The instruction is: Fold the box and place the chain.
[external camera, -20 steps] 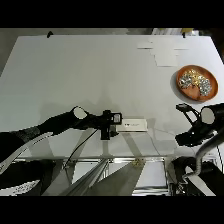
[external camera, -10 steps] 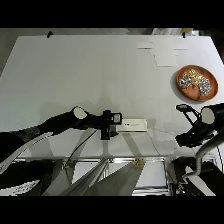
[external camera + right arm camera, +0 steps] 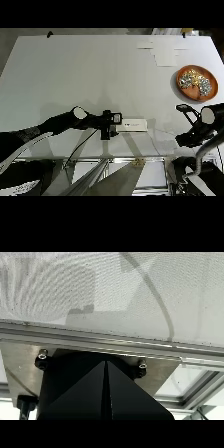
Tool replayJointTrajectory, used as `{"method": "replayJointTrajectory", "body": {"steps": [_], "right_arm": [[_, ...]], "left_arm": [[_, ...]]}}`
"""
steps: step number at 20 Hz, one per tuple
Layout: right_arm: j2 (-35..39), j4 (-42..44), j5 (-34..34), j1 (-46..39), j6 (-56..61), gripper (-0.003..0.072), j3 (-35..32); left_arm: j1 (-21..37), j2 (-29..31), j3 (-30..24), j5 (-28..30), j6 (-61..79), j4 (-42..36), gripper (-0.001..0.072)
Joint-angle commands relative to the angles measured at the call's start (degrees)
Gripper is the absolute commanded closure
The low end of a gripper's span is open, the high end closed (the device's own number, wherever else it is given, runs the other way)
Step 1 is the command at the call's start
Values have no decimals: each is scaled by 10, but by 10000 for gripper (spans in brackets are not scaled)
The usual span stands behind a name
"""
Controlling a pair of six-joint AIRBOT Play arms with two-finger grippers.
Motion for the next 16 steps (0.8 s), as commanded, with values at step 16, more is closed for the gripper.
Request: {"method": "replayJointTrajectory", "body": {"steps": [16], "right_arm": [[0,0,0,0,0,672,1]], "left_arm": [[189,339,0,42,-314,120,503]]}}
